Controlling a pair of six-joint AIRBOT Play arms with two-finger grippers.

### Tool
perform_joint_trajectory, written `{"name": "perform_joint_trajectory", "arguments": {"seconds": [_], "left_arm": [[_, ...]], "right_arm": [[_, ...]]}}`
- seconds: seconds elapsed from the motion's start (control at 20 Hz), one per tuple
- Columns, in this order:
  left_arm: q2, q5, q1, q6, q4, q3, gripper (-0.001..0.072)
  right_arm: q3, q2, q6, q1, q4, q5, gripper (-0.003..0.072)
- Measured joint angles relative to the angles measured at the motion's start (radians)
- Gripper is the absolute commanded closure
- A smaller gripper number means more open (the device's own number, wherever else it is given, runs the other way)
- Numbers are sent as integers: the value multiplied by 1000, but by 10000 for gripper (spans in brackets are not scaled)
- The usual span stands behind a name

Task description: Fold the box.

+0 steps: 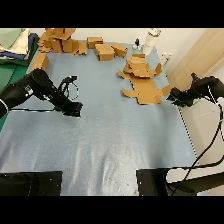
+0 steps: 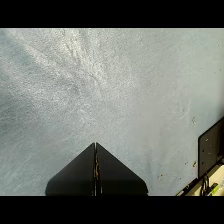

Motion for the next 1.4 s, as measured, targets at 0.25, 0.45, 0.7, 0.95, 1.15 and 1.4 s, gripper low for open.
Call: {"name": "perform_joint_trajectory", "arguments": {"seconds": [0.25, 0.45, 0.7, 0.95, 1.15, 1.4], "left_arm": [[0, 0, -1, 0, 0, 0, 699], [0, 0, -1, 0, 0, 0, 698], [0, 0, -1, 0, 0, 0, 699], [0, -1, -1, 0, 0, 0, 698], [0, 0, -1, 0, 0, 0, 699], [0, -1, -1, 0, 0, 0, 699]], "right_arm": [[112, -100, -67, -13, 34, 85, 250], [227, -189, -93, -14, 64, 148, 249], [327, -290, -134, 9, 94, 168, 502], [366, -328, -210, 40, 135, 135, 683], [401, -328, -266, 84, 168, 6, 686], [394, -258, -246, 118, 178, -142, 687]]}}
